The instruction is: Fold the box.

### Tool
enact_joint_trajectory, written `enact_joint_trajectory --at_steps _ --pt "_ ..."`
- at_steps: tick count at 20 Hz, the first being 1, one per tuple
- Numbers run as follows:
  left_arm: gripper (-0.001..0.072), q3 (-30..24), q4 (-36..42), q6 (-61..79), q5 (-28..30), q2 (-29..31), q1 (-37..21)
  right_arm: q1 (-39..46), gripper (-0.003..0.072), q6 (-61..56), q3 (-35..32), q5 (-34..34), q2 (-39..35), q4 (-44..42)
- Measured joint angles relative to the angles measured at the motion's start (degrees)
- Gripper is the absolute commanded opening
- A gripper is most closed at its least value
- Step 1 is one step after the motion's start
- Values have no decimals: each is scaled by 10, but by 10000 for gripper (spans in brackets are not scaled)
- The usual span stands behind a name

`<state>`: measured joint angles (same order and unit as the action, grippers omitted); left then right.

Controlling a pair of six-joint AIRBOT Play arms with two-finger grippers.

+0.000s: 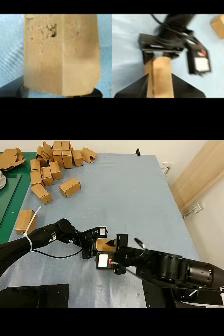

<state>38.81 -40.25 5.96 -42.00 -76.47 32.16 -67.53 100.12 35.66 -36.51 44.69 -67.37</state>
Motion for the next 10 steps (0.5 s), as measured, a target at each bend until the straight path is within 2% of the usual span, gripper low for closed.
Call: enact_joint_trajectory --at_steps 4,10 --pt "214 0 0 0 0 0 0 42 455 -2 -13 2 -26 -8" --pt "214 0 0 0 0 0 0 77 455 -4 -40 73 -13 -24"
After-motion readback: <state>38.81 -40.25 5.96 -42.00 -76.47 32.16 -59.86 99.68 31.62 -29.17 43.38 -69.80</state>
